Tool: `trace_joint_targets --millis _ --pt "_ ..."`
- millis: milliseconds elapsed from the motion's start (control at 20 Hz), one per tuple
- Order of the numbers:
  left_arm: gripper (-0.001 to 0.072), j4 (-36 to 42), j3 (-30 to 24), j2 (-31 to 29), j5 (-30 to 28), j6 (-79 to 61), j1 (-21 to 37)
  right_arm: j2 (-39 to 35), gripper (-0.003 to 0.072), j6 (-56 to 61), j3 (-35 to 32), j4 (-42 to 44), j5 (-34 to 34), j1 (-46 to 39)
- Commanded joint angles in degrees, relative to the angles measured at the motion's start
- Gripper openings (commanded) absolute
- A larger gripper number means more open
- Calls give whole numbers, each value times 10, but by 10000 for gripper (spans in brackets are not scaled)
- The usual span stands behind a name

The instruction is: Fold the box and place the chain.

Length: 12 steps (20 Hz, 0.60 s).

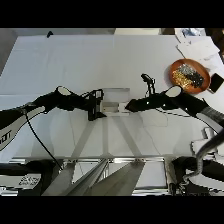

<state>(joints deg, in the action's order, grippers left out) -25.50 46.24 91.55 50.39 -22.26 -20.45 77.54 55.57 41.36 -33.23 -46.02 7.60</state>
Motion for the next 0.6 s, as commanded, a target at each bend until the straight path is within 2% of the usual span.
trace_joint_targets --millis 0,150,250,450,550 --pt "255 0 0 0 0 0 0 0 357 35 1 -35 26 21" --pt "255 0 0 0 0 0 0 0 356 47 1 -50 24 27" --pt "255 0 0 0 0 0 0 0 328 49 1 -52 28 27" --pt "255 0 0 0 0 0 0 0 328 111 3 -74 59 29" --pt "255 0 0 0 0 0 0 0 327 153 16 -123 70 45"
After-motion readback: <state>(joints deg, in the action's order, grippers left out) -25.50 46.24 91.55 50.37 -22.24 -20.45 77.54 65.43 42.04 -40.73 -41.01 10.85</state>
